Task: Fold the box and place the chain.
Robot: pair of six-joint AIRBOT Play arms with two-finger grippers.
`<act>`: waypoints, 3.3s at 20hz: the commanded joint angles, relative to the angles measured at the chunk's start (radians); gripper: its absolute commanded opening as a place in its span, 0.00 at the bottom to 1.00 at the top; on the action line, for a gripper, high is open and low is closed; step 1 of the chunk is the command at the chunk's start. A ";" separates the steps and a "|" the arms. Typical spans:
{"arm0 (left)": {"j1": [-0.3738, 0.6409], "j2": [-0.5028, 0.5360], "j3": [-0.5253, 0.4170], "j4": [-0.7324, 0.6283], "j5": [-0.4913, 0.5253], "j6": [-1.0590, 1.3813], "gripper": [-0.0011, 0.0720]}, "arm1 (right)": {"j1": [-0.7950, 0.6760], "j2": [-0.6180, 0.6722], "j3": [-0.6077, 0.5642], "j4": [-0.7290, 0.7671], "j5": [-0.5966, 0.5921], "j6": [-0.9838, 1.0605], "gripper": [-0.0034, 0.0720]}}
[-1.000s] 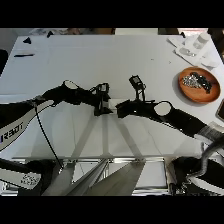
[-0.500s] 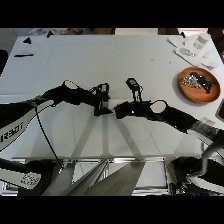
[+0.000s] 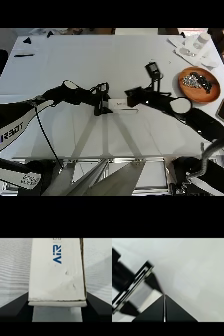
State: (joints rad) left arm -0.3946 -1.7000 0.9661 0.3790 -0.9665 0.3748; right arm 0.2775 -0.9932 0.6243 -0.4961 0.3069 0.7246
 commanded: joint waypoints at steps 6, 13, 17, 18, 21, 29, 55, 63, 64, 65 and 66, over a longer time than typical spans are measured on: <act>0.000 0.000 0.000 0.002 -0.002 0.003 0.45 | -0.353 0.193 0.001 -0.597 0.298 0.275 0.07; 0.000 0.000 0.000 0.002 -0.002 0.003 0.45 | -0.515 0.190 0.000 -0.874 0.465 0.401 0.07; 0.000 0.000 0.000 -0.008 -0.002 0.003 0.45 | -0.529 0.190 0.000 -0.872 0.463 0.401 0.07; 0.000 0.000 0.000 -0.008 -0.002 0.003 0.45 | -0.529 0.190 0.000 -0.872 0.463 0.401 0.07; 0.000 0.000 0.000 -0.008 -0.002 0.002 0.45 | -0.529 0.190 0.000 -0.872 0.462 0.401 0.07; 0.000 0.061 0.000 -0.004 0.006 -0.032 0.02 | -0.529 0.190 0.000 -0.869 0.463 0.401 0.07; 0.446 0.762 -0.002 1.173 0.249 -1.718 0.02 | -0.529 0.190 0.000 -0.869 0.463 0.401 0.07; 0.476 0.409 -0.002 1.155 0.504 -1.718 0.03 | -0.529 0.190 0.000 -0.869 0.463 0.401 0.07; 0.476 0.364 -0.002 1.155 0.526 -1.718 0.03 | -0.529 0.190 0.000 -0.869 0.463 0.401 0.07; 0.476 0.326 -0.002 1.155 0.536 -1.718 0.03 | -0.529 0.190 0.000 -0.869 0.463 0.401 0.07; 0.476 0.289 -0.002 1.155 0.547 -1.718 0.03 | -0.529 0.190 0.000 -0.869 0.463 0.401 0.07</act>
State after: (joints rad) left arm 0.0784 -1.3025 0.9646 1.5372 -0.4866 -1.3426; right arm -0.2508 -0.8040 0.6243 -1.3651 0.7692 1.1259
